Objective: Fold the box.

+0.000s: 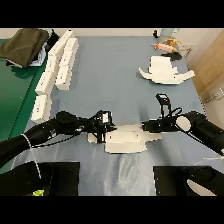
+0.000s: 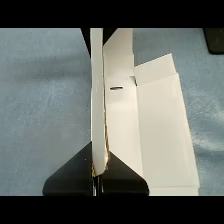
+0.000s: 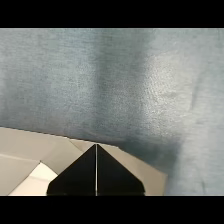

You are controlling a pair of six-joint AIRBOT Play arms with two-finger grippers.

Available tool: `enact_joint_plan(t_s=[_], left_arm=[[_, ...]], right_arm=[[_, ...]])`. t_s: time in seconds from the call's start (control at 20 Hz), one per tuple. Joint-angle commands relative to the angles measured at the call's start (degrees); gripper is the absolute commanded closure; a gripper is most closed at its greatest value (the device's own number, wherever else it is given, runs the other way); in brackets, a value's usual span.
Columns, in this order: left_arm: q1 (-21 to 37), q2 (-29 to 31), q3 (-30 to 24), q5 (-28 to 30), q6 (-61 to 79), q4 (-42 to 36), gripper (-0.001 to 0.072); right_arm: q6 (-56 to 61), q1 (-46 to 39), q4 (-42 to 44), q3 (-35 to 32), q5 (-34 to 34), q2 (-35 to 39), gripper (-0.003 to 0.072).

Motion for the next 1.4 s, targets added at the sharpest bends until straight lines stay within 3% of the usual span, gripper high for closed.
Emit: enact_joint_plan(t_s=[0.0,0.15,0.25,0.4,0.55,0.65,0.85,0.95,1.0,1.05,1.1,1.2,1.25,1.35], left_arm=[[-0.02,-0.13,0.0,-1.55,-4.48,1.97,0.0695],[-0.02,-0.13,0.02,-1.46,-4.42,1.97,0.0695],[0.04,-0.13,0.02,-1.22,-4.44,1.97,0.0694],[0.02,-0.13,0.02,-1.22,-4.42,1.95,0.0694],[0.02,-0.13,0.02,-0.28,-4.42,1.95,0.0694],[0.02,-0.13,0.02,-0.35,-4.42,1.75,0.0694],[-0.02,-0.15,0.02,-0.42,-4.39,1.75,0.0694],[-0.02,-0.13,0.02,-0.42,-4.39,1.75,0.0694],[-0.02,-0.13,0.02,-0.42,-4.39,1.75,0.0694],[-0.02,-0.13,0.02,-0.42,-4.39,1.75,0.0694],[-0.02,-0.15,0.02,-0.42,-4.39,1.75,0.0694],[-0.02,-0.13,0.02,-0.39,-4.39,1.75,0.0694],[-0.02,-0.15,0.02,-0.42,-4.39,1.75,0.0694],[-0.02,-0.15,0.02,-0.52,-4.39,1.75,0.0694]], right_arm=[[2.12,0.0,-3.72,0.68,0.17,0.07,0.0681],[1.99,0.0,-5.01,2.67,1.7,0.07,0.0682],[-0.66,0.0,-6.36,3.87,6.21,0.83,0.0682],[-1.36,-0.04,-16.22,4.13,14.88,4.15,0.0682],[-0.61,-0.15,-20.79,4.13,16.92,8.35,0.0683],[-6.01,-0.11,-14.16,4.13,17.16,11.47,0.0683],[-25.55,1.84,8.39,4.11,22.95,15.06,0.0681],[-30.88,6.14,10.21,4.07,26.69,15.04,0.068],[-33.83,9.22,9.33,3.93,27.58,15.02,0.0599],[-37.38,13.05,7.67,3.63,26.97,14.99,0.0409],[-41.42,16.9,4.66,2.99,24.57,14.91,0.0242],[-45.42,22.99,-1.99,0.48,15.67,14.1,0.0015],[-46.18,25.31,-4.7,-1.11,11.06,13.0,-0.0024],[-46.16,28.02,-5.9,-3.21,6.82,9.86,-0.0024]])
